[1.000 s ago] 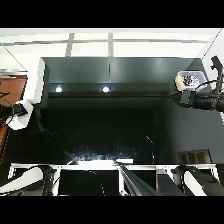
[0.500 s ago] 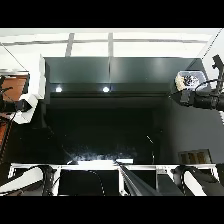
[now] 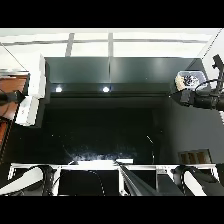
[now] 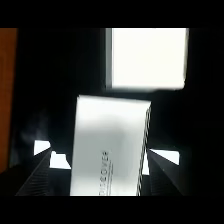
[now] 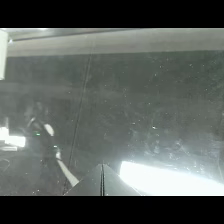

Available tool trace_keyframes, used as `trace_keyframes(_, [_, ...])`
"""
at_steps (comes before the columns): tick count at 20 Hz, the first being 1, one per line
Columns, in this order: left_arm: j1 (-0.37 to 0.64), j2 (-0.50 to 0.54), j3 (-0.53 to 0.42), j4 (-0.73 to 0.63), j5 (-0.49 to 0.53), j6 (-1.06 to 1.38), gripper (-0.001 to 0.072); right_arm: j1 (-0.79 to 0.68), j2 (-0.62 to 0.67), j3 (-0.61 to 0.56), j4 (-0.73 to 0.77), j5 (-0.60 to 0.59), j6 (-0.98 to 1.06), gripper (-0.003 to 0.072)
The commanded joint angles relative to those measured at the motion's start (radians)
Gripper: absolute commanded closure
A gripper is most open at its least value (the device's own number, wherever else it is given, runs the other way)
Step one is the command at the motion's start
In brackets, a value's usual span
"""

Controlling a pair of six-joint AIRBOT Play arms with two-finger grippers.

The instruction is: Fold the box and place the chain.

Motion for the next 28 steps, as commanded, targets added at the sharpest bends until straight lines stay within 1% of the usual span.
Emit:
trace_keyframes(1, [-0.015,0.051,0.106,-0.142,0.013,-0.001,0.0002,0.000,0.001,0.001,0.000,0.002,0.007,0.0670])
trace_keyframes(2, [-0.031,0.068,0.132,-0.229,0.012,-0.002,0.0005,0.000,0.001,0.001,0.000,0.009,0.007,0.0671])
trace_keyframes(3, [-0.058,0.091,0.150,-0.307,0.007,-0.002,0.0127,0.000,0.003,0.001,-0.001,0.023,0.006,0.0670])
trace_keyframes(4, [-0.088,0.116,0.158,-0.364,-0.020,-0.002,0.0535,0.000,0.005,0.001,-0.011,0.039,0.002,0.0671])
trace_keyframes(5, [-0.127,0.145,0.158,-0.403,-0.060,0.009,0.0682,0.003,0.007,0.000,-0.043,0.051,0.002,0.0671])
trace_keyframes(6, [-0.175,0.169,0.151,-0.410,-0.095,0.010,0.0682,0.023,0.014,-0.005,-0.104,0.045,-0.013,0.0671])
trace_keyframes(7, [-0.237,0.202,0.125,-0.407,-0.108,0.031,0.0683,0.056,0.032,-0.021,-0.179,-0.001,-0.039,0.0672])
trace_keyframes(8, [-0.302,0.246,0.077,-0.407,-0.097,0.098,0.0683,0.093,0.060,-0.046,-0.236,-0.080,-0.049,0.0672])
trace_keyframes(9, [-0.373,0.300,0.009,-0.407,-0.079,0.211,0.0683,0.131,0.101,-0.083,-0.279,-0.202,-0.050,0.0671])
trace_keyframes(10, [-0.444,0.364,-0.089,-0.406,-0.021,0.266,0.0682,0.161,0.138,-0.121,-0.310,-0.328,-0.050,0.0671])
trace_keyframes(11, [-0.501,0.425,-0.194,-0.406,0.073,0.264,0.0683,0.180,0.163,-0.155,-0.340,-0.447,-0.050,0.0671])
trace_keyframes(12, [-0.539,0.472,-0.284,-0.406,0.169,0.264,0.0682,0.182,0.166,-0.174,-0.359,-0.523,-0.050,0.0671])
trace_keyframes(13, [-0.565,0.512,-0.364,-0.406,0.263,0.264,0.0681,0.180,0.161,-0.182,-0.387,-0.563,-0.049,0.0671])
trace_keyframes(14, [-0.576,0.539,-0.418,-0.406,0.322,0.264,0.0680,0.180,0.159,-0.182,-0.438,-0.568,-0.050,0.0670])
trace_keyframes(15, [-0.581,0.557,-0.459,-0.406,0.352,0.264,0.0680,0.180,0.159,-0.182,-0.461,-0.559,-0.050,0.0670])
trace_keyframes(17, [-0.581,0.563,-0.507,-0.407,0.338,0.263,0.0680,0.180,0.159,-0.182,-0.463,-0.560,-0.050,0.0670])
trace_keyframes(19, [-0.582,0.555,-0.536,-0.406,0.341,0.263,0.0680,0.180,0.159,-0.182,-0.463,-0.560,-0.050,0.0670])
trace_keyframes(28, [-0.582,0.543,-0.546,-0.406,0.341,0.263,0.0680,0.180,0.159,-0.182,-0.463,-0.560,-0.050,0.0670])
